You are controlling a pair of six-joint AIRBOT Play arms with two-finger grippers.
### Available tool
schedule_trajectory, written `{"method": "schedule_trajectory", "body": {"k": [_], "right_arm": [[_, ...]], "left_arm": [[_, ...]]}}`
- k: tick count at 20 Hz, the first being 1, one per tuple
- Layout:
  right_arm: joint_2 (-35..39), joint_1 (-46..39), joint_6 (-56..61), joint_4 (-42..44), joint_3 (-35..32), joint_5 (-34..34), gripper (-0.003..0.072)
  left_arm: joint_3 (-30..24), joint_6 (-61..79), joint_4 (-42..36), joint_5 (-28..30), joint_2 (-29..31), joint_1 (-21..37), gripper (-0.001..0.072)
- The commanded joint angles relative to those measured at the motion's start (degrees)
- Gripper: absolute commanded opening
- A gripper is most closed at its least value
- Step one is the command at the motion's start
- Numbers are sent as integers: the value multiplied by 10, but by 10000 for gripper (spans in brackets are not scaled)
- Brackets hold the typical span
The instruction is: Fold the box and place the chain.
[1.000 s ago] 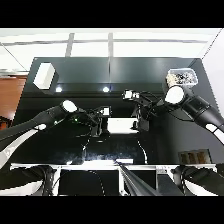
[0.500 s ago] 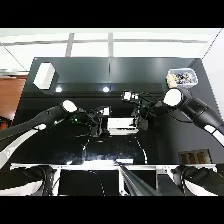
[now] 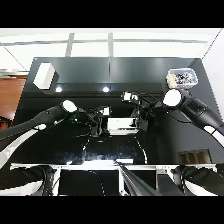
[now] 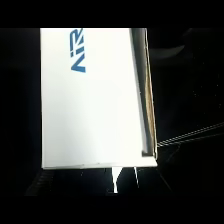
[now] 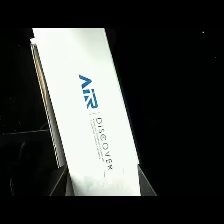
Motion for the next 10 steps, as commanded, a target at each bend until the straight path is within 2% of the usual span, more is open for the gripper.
{"method": "schedule_trajectory", "body": {"k": [1,10], "right_arm": [[0,13,0,0,-4,-2,492],[0,16,7,0,-4,-8,492]], "left_arm": [[0,0,0,0,0,0,479],[0,0,0,0,0,0,479]]}}
